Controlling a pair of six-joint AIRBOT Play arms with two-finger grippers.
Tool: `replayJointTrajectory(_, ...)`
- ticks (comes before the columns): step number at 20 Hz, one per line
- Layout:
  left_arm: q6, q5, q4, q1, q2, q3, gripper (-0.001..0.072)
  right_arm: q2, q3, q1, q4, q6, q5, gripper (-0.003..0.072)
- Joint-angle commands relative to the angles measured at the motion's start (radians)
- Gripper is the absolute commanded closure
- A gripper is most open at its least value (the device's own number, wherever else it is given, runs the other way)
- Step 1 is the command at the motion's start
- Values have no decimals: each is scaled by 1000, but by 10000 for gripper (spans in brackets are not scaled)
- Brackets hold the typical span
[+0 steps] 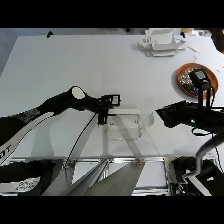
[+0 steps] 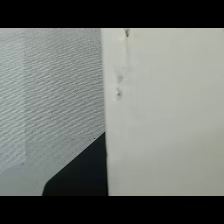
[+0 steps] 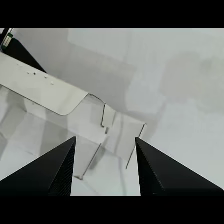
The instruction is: Fold the box and place the chain.
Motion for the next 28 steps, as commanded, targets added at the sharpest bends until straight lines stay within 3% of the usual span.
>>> replayJointTrajectory(1, -1, 2, 2, 0, -1, 0, 701, 1, 0, 1, 0, 0, 1, 279)
replayJointTrajectory(8, -47, 6, 4, -1, 2, 0, 709, 1, 0, 1, -1, 0, 37, 279)
replayJointTrajectory(13, -154, 29, 107, -14, 3, 12, 710, 1, 0, 1, -23, 0, 38, 280)
replayJointTrajectory(28, -151, 55, 138, -32, 19, 12, 709, 1, 0, 1, -23, 0, 38, 280)
